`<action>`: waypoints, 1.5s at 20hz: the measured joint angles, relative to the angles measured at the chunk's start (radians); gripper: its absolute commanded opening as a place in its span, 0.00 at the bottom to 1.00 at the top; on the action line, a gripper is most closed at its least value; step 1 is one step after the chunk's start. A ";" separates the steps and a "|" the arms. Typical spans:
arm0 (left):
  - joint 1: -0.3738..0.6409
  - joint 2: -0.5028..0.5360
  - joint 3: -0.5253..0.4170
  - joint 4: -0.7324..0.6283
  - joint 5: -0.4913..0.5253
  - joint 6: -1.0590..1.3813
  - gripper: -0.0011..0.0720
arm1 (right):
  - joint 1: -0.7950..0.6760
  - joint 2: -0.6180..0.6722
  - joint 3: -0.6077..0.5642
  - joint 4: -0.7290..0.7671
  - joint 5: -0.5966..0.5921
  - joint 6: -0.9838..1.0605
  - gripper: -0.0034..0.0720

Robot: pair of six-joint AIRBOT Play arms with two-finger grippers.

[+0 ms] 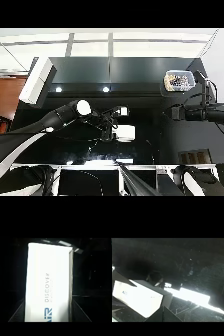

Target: Fold the box and place the chain.

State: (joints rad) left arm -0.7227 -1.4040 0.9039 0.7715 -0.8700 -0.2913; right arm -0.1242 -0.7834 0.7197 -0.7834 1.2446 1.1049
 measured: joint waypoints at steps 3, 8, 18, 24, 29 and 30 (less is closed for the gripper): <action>-0.031 -0.013 0.000 0.019 0.061 -0.016 0.99 | 0.000 0.000 0.000 0.000 0.000 0.001 0.06; -0.084 -0.056 0.000 0.035 0.134 -0.026 0.85 | 0.000 0.000 0.000 0.000 -0.004 0.003 0.06; 0.002 -0.003 -0.004 0.220 -0.071 -0.176 0.26 | 0.000 0.000 0.000 0.000 -0.003 0.004 0.06; 0.330 0.230 -0.119 0.393 -0.254 -0.429 0.26 | 0.000 0.000 0.000 0.000 -0.003 0.007 0.06; 0.811 0.424 -0.224 0.492 -0.347 -0.550 0.25 | 0.000 0.000 0.000 0.000 -0.003 0.007 0.06; 0.918 0.447 -0.235 0.497 -0.350 -0.572 0.25 | 0.000 0.000 0.000 0.000 -0.003 0.007 0.06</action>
